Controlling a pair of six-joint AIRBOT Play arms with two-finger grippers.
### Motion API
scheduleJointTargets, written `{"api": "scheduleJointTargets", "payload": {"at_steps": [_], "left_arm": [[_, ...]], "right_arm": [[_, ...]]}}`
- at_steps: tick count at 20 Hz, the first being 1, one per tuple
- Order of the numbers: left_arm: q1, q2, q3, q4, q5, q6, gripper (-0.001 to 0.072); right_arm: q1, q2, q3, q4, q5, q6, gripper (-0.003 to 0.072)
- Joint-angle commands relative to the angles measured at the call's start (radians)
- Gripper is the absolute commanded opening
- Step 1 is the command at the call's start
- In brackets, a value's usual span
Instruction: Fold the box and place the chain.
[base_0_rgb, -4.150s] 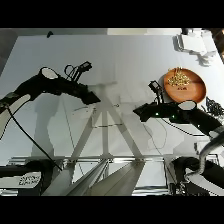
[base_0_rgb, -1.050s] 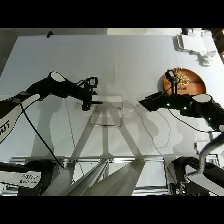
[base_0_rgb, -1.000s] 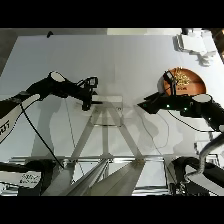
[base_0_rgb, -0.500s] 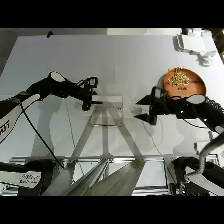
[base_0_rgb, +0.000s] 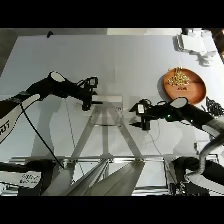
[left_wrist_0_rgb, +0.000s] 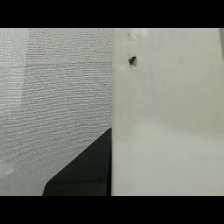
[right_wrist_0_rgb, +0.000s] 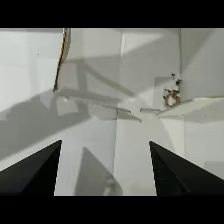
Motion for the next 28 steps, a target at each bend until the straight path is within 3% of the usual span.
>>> {"api": "scheduleJointTargets", "payload": {"at_steps": [1, 4, 6, 10, 18, 24, 28], "left_arm": [[0.0, -0.001, 0.0, 0.0, -0.001, 0.0, 0.0012], [-0.001, -0.001, 0.0, 0.0, -0.003, 0.0, 0.0012], [-0.001, -0.001, 0.0, 0.0, -0.003, 0.0, 0.0012], [0.0, -0.001, 0.0, 0.0, -0.003, 0.0, 0.0012], [-0.001, -0.001, 0.0, 0.0, -0.003, 0.0, 0.0012], [-0.001, -0.001, 0.0, 0.0, -0.003, 0.0, 0.0012], [-0.001, -0.001, 0.0, 0.0, -0.003, 0.0, 0.0012]], "right_arm": [[0.062, -0.06, 0.0, 0.137, -0.118, 0.006, 0.0698], [0.101, -0.087, 0.0, 0.261, -0.158, 0.008, 0.0699], [0.13, -0.1, 0.0, 0.264, -0.162, 0.019, 0.07], [0.145, -0.101, 0.0, 0.263, -0.22, 0.278, 0.0702], [0.113, -0.084, 0.002, 0.255, -0.205, 0.503, 0.0701], [0.095, -0.099, 0.114, 0.107, -0.15, 0.444, 0.0698], [0.095, -0.117, 0.146, 0.095, -0.147, 0.318, 0.0698]]}}
